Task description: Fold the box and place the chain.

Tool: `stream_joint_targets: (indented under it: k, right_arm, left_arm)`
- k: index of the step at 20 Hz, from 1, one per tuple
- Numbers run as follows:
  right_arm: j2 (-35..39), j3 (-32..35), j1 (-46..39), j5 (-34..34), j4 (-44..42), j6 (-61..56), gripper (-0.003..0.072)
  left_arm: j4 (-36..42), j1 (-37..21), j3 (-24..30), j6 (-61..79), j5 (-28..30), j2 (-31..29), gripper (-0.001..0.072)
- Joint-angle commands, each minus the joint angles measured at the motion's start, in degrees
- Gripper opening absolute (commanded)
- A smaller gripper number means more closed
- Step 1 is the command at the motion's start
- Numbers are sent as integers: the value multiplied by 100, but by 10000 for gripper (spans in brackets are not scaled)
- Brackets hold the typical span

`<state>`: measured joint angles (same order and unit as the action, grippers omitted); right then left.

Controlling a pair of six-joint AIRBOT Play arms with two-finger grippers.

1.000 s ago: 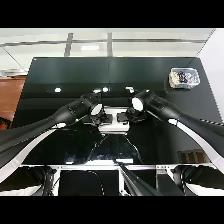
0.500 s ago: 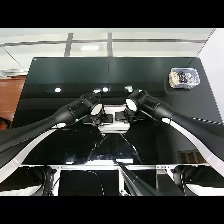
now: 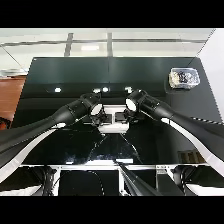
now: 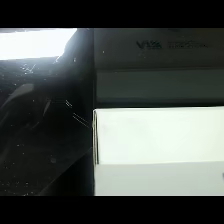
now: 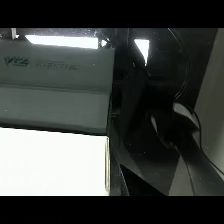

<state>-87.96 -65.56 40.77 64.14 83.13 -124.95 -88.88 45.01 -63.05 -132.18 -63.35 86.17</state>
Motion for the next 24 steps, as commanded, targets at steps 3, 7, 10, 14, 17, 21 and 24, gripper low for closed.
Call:
stream_joint_targets:
  k: [3, 7, 10, 14, 17, 21, 24]
  right_arm:
    - [-111, 0, 4, 0, -101, 94, 115]
    - [-122, -2, 4, 13, -101, 153, 8]
    - [-72, -2, 4, 35, -96, 188, 18]
    - [557, -17, 0, 413, 52, 544, 374]
    - [1567, -17, -28, 1095, 828, 811, 375]
    - [2643, 37, -367, 1591, 3797, 822, 374]
    - [2640, 356, -1567, 424, 4511, 776, 397]
  left_arm:
    - [2, -2, -4, -4, 15, 0, 27]
    - [2, -2, -4, -4, 13, 0, 27]
    - [2, -2, -4, -4, 13, 0, 27]
    - [2, -2, -4, -4, 11, 0, 27]
    - [0, -2, -4, -4, 11, 0, 27]
    - [2, -2, -4, -4, 9, 0, 27]
    - [2, -2, -4, -4, 9, 0, 27]
